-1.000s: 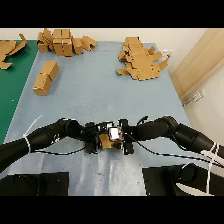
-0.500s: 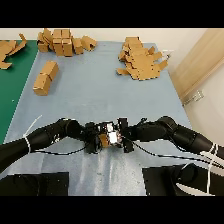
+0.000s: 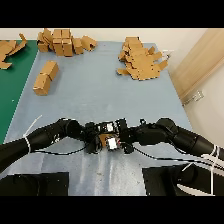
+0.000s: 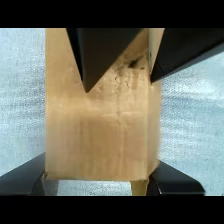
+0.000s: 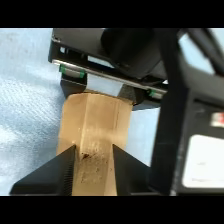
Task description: Fold the box.
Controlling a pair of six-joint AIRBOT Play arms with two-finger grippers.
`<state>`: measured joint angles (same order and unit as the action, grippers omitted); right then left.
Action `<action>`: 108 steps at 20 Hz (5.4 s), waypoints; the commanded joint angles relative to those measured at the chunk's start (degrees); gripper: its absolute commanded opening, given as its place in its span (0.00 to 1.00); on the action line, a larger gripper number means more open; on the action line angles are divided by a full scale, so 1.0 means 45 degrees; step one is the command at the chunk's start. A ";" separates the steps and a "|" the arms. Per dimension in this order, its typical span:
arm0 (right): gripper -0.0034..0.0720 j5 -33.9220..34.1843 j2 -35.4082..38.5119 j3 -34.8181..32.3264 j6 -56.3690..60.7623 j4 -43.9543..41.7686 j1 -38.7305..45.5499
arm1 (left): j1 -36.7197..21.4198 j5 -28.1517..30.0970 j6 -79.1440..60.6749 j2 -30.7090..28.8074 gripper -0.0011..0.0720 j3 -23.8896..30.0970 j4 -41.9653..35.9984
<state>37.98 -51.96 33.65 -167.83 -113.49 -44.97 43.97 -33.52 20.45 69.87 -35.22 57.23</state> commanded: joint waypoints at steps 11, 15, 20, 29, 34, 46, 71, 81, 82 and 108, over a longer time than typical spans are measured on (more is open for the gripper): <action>0.28 -0.0238 0.0432 0.0335 0.0874 0.0923 -0.0107 | -0.0005 0.0005 -0.0005 0.0010 0.65 0.0005 0.0005; 0.26 -0.0087 0.0427 0.0335 0.0869 0.0277 -0.0112 | -0.0005 0.0005 -0.0005 0.0010 0.65 0.0005 0.0005; 0.26 0.0170 0.0257 0.0330 0.0869 -0.0121 -0.0112 | -0.0005 0.0005 -0.0005 0.0010 0.65 0.0005 0.0005; 0.26 0.0325 -0.0204 0.0321 0.0869 -0.0170 -0.0865 | -0.0005 0.0005 -0.0005 0.0010 0.65 0.0005 0.0005; 0.26 0.0325 -0.0204 0.0321 0.1015 -0.0199 -0.0962 | -0.0005 0.0005 -0.0005 0.0010 0.65 0.0005 0.0005; 0.51 0.0267 0.0112 0.0325 0.3735 0.1520 -0.0952 | -0.0005 0.0005 -0.0005 0.0010 0.65 0.0005 0.0005; 0.38 0.0986 0.0437 0.0311 0.7072 0.2691 -0.0481 | -0.0005 0.0005 -0.0005 0.0010 0.65 0.0005 0.0005; 0.25 0.1297 0.0185 0.0306 0.7072 0.2025 -0.0486 | -0.0005 0.0005 -0.0005 0.0010 0.65 0.0005 0.0005; 0.25 0.1302 0.0185 0.0306 0.7101 0.2025 -0.0486 | -0.0005 0.0005 -0.0005 0.0010 0.65 0.0005 0.0005; 0.05 -0.0782 0.2594 -0.3356 1.8374 -0.7830 0.1525 | -0.0005 -0.0005 -0.0005 0.0010 0.65 0.0005 0.0005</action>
<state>44.25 -40.58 24.82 -84.18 -126.15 -39.16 43.97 -33.50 20.43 69.87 -35.18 57.25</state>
